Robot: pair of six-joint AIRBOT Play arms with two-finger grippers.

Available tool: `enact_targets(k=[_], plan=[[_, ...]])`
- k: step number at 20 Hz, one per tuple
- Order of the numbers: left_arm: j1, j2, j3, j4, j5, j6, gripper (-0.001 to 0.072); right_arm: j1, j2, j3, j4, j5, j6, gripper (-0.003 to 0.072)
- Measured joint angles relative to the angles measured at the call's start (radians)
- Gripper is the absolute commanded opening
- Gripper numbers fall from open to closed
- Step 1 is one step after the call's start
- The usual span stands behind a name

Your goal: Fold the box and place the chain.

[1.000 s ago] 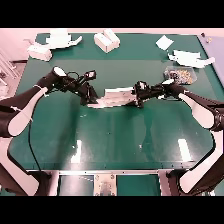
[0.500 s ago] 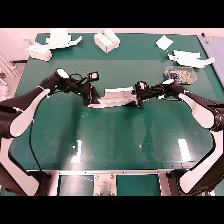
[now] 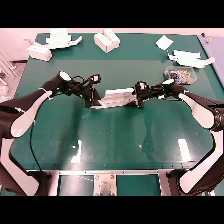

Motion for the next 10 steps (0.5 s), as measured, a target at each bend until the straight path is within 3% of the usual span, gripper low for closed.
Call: enact_targets(k=[3, 4, 5, 10], plan=[[-0.014, 0.000, -0.004, -0.003, 0.023, 0.000, 0.0411, 0.000, 0.000, 0.000, -0.001, 0.000, 0.000, 0.0580], [-0.019, 0.000, -0.005, -0.004, 0.031, 0.000, 0.0359, 0.000, 0.000, 0.000, -0.001, 0.000, 0.000, 0.0581], [-0.024, 0.000, -0.005, -0.006, 0.036, 0.000, 0.0230, 0.000, 0.000, 0.000, -0.001, 0.000, 0.000, 0.0580], [-0.037, 0.000, -0.006, -0.025, 0.070, 0.002, 0.0232, 0.000, 0.000, 0.000, 0.000, -0.003, 0.000, 0.0580]])
